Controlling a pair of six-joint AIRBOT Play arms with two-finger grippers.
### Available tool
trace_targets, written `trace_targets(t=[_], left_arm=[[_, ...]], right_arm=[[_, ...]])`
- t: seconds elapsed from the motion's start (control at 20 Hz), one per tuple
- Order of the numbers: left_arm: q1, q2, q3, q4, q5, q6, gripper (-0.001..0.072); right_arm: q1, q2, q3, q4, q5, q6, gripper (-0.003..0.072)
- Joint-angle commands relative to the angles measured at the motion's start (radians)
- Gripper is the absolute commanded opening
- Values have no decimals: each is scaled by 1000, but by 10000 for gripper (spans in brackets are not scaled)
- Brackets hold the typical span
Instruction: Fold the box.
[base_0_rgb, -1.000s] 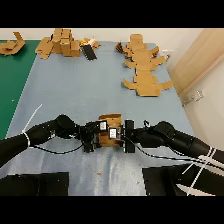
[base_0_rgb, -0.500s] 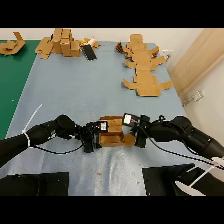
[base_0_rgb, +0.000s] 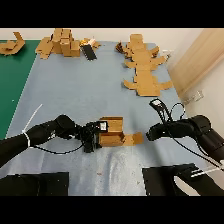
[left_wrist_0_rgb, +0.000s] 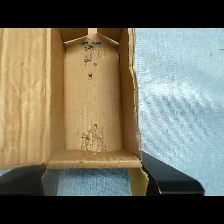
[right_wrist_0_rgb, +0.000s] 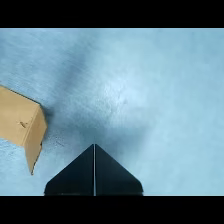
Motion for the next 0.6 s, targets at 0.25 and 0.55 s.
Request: trace_targets(t=[0.25, 0.55], left_arm=[[1, 0, 1, 0, 0, 0, 501], [1, 0, 1, 0, 0, 0, 500]], right_arm=[[-15, -187, -47, 306, 29, 61, 4], [47, -208, -51, 405, 105, 55, 4]])
